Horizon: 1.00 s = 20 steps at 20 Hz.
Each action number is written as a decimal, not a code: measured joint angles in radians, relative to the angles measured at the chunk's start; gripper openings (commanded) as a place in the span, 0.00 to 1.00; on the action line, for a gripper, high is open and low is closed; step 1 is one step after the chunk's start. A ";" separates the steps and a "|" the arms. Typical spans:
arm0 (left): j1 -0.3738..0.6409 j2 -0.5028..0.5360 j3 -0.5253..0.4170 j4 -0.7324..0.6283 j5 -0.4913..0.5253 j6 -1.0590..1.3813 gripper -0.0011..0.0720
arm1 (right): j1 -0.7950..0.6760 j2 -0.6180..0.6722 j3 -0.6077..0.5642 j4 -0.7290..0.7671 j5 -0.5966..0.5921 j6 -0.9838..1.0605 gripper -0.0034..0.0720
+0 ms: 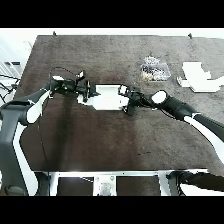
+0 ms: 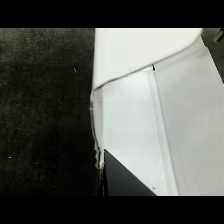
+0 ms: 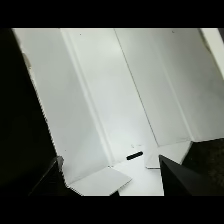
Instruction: Fold the box and place the chain.
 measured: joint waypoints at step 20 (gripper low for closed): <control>0.000 0.000 0.000 -0.002 0.006 0.001 0.04 | 0.002 -0.023 -0.070 0.037 -0.112 0.012 0.98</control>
